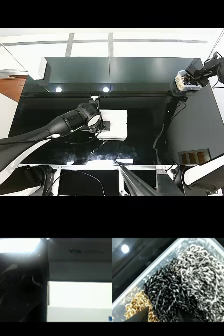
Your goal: Fold the box and place the chain.
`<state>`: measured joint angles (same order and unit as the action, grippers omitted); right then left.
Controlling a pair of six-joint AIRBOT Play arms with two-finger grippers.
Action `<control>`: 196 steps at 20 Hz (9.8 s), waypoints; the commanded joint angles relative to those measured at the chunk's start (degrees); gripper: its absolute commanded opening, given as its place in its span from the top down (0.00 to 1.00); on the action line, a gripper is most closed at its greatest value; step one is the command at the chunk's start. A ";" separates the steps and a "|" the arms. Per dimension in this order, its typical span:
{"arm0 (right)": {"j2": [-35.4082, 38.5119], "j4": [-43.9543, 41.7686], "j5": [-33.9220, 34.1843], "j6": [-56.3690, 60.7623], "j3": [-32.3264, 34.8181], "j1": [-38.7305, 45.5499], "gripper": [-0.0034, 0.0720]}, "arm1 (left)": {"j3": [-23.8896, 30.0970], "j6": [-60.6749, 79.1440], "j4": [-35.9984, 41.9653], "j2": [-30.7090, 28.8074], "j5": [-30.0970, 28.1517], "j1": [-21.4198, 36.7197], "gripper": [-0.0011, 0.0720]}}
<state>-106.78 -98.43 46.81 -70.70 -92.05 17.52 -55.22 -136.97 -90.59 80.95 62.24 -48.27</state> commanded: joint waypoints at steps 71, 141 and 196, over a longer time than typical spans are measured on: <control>38.53 -21.53 35.63 -28.94 -19.45 -46.58 0.93 | 0.00 0.04 1.49 0.02 -0.63 -0.02 0.95; 51.74 -0.70 33.57 -25.57 18.03 -26.10 0.10 | 0.74 35.28 2.05 -21.64 16.39 14.78 0.21; 51.74 -0.26 34.34 -22.67 18.47 -26.10 0.02 | 19.65 150.22 55.32 -5.49 -8.24 26.97 0.02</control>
<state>-55.07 -98.70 81.21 -93.38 -73.58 -8.60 -35.57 13.58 -35.88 74.83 54.52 -20.67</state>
